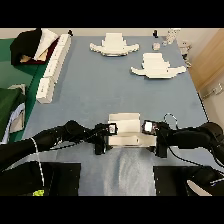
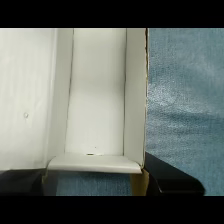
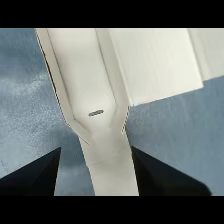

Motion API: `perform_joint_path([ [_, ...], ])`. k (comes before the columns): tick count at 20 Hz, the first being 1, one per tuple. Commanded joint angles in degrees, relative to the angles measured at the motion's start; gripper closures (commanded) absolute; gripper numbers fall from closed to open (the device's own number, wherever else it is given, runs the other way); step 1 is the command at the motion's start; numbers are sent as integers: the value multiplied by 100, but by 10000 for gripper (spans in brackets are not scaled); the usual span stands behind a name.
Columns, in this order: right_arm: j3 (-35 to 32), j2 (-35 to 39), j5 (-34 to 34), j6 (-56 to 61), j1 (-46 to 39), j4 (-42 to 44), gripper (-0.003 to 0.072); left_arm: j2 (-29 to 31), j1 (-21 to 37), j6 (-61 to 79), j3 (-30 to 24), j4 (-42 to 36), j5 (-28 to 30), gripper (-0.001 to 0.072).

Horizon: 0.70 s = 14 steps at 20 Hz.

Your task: Fold the box.

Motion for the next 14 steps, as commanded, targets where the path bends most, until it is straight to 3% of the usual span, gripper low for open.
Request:
perform_joint_path([
  [1, -341, -157, 868, -997, 0, 422, -18, 0, 4, -2, 4, 2, 0, 189],
  [5, -339, -577, 1228, -1705, 2, 1014, -2, 0, 4, 0, 4, 2, 0, 189],
  [8, -339, -717, 1226, -1729, 4, 1056, 209, 0, 4, 0, 4, 0, 0, 189],
  [10, -339, -715, 1207, -1729, 4, 1054, 398, 0, 4, 0, 4, 2, 0, 189],
  [13, -339, -715, 1189, -1729, 4, 1038, 404, 0, 4, 0, 4, 2, 0, 189],
  [14, -339, -715, 1185, -1729, 4, 1019, 361, 0, 4, 0, 4, 2, 0, 189],
])
